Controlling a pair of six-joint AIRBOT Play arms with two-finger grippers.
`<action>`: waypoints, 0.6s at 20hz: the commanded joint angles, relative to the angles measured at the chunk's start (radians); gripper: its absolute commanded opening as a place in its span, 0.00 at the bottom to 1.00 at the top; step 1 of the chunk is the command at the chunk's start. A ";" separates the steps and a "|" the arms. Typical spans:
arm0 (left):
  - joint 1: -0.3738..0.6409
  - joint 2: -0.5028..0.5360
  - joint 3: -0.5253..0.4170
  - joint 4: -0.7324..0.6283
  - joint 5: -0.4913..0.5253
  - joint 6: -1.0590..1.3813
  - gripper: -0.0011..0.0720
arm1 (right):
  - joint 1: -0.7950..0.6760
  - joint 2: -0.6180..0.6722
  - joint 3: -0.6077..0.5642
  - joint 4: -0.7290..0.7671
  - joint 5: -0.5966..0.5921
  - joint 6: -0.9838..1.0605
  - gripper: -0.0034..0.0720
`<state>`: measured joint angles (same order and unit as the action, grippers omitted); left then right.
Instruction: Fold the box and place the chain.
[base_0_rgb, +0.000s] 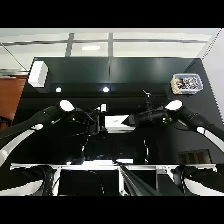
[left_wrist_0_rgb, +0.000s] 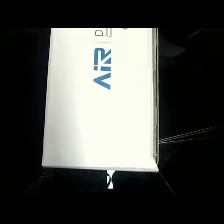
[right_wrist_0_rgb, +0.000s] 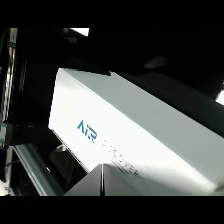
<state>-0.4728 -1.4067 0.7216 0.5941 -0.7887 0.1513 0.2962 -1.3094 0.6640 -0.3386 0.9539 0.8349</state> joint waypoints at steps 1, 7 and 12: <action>-0.001 0.000 0.000 0.000 0.000 0.000 0.52 | -0.064 0.056 0.061 -0.049 0.172 -0.016 0.06; -0.001 0.000 0.000 0.000 0.000 0.000 0.52 | -0.239 0.320 0.162 -0.558 0.029 0.164 0.06; -0.001 0.000 0.000 0.000 0.000 0.000 0.52 | -0.273 0.364 0.146 -0.848 0.006 0.274 0.06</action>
